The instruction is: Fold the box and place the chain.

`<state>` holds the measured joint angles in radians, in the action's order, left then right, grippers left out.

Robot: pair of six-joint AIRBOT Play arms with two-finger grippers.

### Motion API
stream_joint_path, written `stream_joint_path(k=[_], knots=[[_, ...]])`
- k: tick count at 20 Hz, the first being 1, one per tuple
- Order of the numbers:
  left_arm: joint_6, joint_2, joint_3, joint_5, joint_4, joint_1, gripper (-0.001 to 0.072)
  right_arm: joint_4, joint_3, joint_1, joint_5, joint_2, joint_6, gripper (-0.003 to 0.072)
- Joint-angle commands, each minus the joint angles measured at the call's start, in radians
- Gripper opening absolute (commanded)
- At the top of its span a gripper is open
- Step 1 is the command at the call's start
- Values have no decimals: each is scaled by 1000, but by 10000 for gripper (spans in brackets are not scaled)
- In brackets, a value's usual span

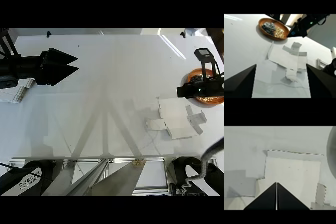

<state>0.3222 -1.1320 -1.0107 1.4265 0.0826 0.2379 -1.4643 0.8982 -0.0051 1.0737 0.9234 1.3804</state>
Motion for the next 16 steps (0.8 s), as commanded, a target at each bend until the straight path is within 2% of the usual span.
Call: stream_joint_path(k=[1,9,13,16], knots=[[0,1,0,0,0,-1,697,3,1,1,-31,-1,0,9],[0,1,0,0,0,-1,697,14,1,1,-36,-1,11,9],[0,1,0,0,0,-1,697,129,8,1,-7,-1,28,10],[0,1,0,0,0,-1,697,136,56,1,18,-1,27,10]])
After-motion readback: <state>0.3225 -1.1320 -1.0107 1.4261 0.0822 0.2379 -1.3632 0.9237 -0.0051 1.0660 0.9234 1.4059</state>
